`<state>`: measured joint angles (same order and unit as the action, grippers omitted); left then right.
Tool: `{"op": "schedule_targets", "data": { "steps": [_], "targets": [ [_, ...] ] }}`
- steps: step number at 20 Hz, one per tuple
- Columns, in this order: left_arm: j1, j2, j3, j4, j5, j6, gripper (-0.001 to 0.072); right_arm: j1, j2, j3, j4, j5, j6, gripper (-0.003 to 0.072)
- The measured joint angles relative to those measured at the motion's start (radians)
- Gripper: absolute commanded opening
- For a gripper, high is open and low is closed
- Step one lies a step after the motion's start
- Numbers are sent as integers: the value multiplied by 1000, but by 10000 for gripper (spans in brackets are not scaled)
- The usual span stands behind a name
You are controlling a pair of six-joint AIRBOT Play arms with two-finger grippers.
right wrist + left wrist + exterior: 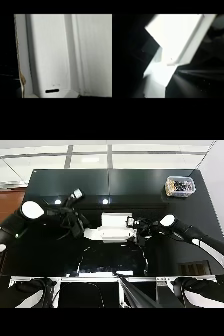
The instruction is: Fold the box and place the chain.
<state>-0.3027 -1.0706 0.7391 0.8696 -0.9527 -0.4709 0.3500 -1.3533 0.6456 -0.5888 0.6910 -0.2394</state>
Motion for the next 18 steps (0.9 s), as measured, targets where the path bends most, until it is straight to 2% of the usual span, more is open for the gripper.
{"op": "schedule_targets", "data": {
  "steps": [3,5,7,11,14,15,16,18],
  "targets": [
    [-68,-4,-71,21,135,146,709,0,0,0,0,0,0,469],
    [-124,-32,-85,50,224,235,706,0,0,0,0,0,0,469],
    [-155,-83,-65,79,247,288,705,0,0,0,-2,2,0,469],
    [-180,-195,10,103,225,334,691,0,0,0,-5,4,-1,469],
    [-187,-241,47,102,204,349,680,0,0,0,-6,5,-1,469],
    [-189,-248,55,101,193,352,616,0,0,0,-7,6,-1,469],
    [-190,-253,60,97,178,353,608,0,0,1,-8,6,-1,469],
    [-191,-259,66,94,152,356,233,0,0,0,-8,7,-1,469]
  ]
}}
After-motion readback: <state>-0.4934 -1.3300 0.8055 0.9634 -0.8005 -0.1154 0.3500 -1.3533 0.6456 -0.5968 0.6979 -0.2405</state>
